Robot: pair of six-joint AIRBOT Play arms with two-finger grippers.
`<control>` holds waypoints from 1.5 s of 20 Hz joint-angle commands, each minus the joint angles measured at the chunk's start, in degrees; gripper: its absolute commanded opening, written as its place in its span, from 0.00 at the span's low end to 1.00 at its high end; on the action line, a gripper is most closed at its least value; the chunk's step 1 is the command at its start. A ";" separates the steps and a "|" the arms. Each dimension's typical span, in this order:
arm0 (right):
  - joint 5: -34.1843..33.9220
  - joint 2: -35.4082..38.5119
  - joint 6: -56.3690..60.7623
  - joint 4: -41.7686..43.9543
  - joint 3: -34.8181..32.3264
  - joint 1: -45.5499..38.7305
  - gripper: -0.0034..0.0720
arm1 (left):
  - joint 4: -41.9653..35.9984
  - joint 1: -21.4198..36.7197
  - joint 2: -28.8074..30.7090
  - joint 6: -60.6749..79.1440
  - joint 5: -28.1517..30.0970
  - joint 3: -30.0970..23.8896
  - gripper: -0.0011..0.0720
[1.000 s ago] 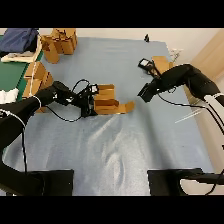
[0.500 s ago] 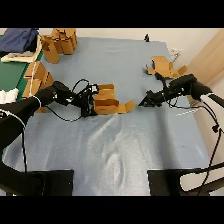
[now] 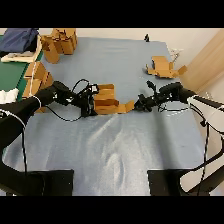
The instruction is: Fold the box.
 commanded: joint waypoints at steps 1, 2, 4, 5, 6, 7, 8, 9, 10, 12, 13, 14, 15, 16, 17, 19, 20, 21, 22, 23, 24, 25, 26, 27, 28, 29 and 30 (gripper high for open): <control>0.87 -1.66 -0.92 0.63 -0.02 0.50 0.04 | 0.00 -0.04 -0.04 0.04 0.00 0.02 0.31; 0.87 -1.75 -1.31 0.66 -0.02 0.72 0.04 | 0.00 -0.04 -0.04 0.04 0.00 0.02 0.31; 0.98 -1.79 -2.19 0.90 -0.02 1.36 0.04 | 0.02 -0.04 -0.04 0.04 -0.02 0.02 0.31; 0.96 -1.79 -2.47 1.36 -0.02 1.64 0.04 | 0.00 -0.04 -0.04 0.04 -0.04 0.02 0.31; 1.01 -1.79 -2.75 2.01 0.00 1.95 0.04 | 0.02 -0.04 -0.04 0.02 -0.02 0.02 0.31; 0.98 -1.79 -2.80 2.34 0.04 2.34 0.04 | 0.02 -0.04 -0.04 0.04 0.00 0.02 0.31; 1.05 -1.79 -2.80 2.32 0.17 2.78 0.04 | 0.00 -0.04 -0.04 0.04 0.00 0.02 0.31; 1.09 -1.84 -2.78 2.47 0.22 3.39 0.04 | 0.00 -0.04 -0.04 0.04 -0.02 0.02 0.31; 1.36 -1.84 -2.80 2.43 0.22 3.87 0.04 | 0.00 -0.04 -0.04 0.04 -0.02 0.02 0.31; 2.05 -1.84 -2.78 2.58 0.22 4.90 0.04 | 0.00 -0.04 -0.04 0.04 -0.02 0.02 0.31; 2.05 -1.84 -2.80 2.93 0.22 5.27 0.04 | 0.00 -0.04 -0.04 0.04 -0.02 0.02 0.31; 1.92 -1.84 -2.80 3.50 0.26 5.55 0.04 | 0.00 -0.02 -0.04 0.02 -0.02 0.02 0.31; 1.66 -1.81 -2.86 3.96 0.28 5.77 0.04 | 0.00 -0.04 -0.04 0.04 -0.02 0.02 0.31; 1.27 -1.79 -3.21 4.35 0.28 5.86 0.04 | 0.00 -0.04 -0.04 0.04 -0.02 0.02 0.31; 0.72 -1.77 -3.39 4.57 0.33 5.95 0.04 | 0.02 -0.04 -0.04 0.04 -0.02 0.02 0.31; 0.44 -1.31 -4.17 4.83 0.33 6.14 0.04 | 0.02 -0.04 -0.04 0.02 -0.02 0.02 0.31; 0.68 -0.92 -4.33 5.01 0.33 6.19 0.04 | 0.02 -0.04 -0.04 0.02 -0.02 0.02 0.31; 0.68 -0.33 -4.66 5.27 0.33 6.19 0.05 | 0.02 -0.04 -0.04 0.02 -0.02 0.02 0.31; 0.44 0.15 -4.72 5.42 0.33 6.19 0.05 | 0.02 -0.04 -0.04 0.02 -0.04 0.02 0.31; 0.11 0.63 -4.83 5.42 0.33 6.21 0.05 | 0.02 -0.04 -0.04 0.02 -0.04 0.02 0.31; -0.20 1.07 -5.09 5.44 0.33 6.19 0.05 | 0.02 -0.04 -0.04 0.02 -0.04 0.02 0.31; -0.22 1.38 -5.09 5.44 0.33 6.16 0.05 | 0.02 -0.04 -0.04 0.02 -0.04 0.02 0.31; -0.24 1.46 -5.07 5.42 0.35 6.16 0.05 | 0.04 -0.04 -0.04 0.00 -0.04 0.02 0.31; -0.26 1.46 -5.05 5.05 0.33 6.16 0.05 | 0.04 -0.04 -0.04 -0.07 -0.04 0.02 0.31; -0.22 1.46 -5.03 4.28 0.33 6.16 0.05 | 0.20 -0.04 -0.04 -0.11 -0.04 0.02 0.31; 0.07 1.46 -4.87 3.50 0.33 6.14 0.05 | 0.24 -0.02 -0.04 -0.11 -0.04 0.02 0.31; 0.59 1.46 -4.44 2.43 0.33 6.14 0.05 | 0.24 -0.04 -0.04 -0.11 -0.04 0.02 0.31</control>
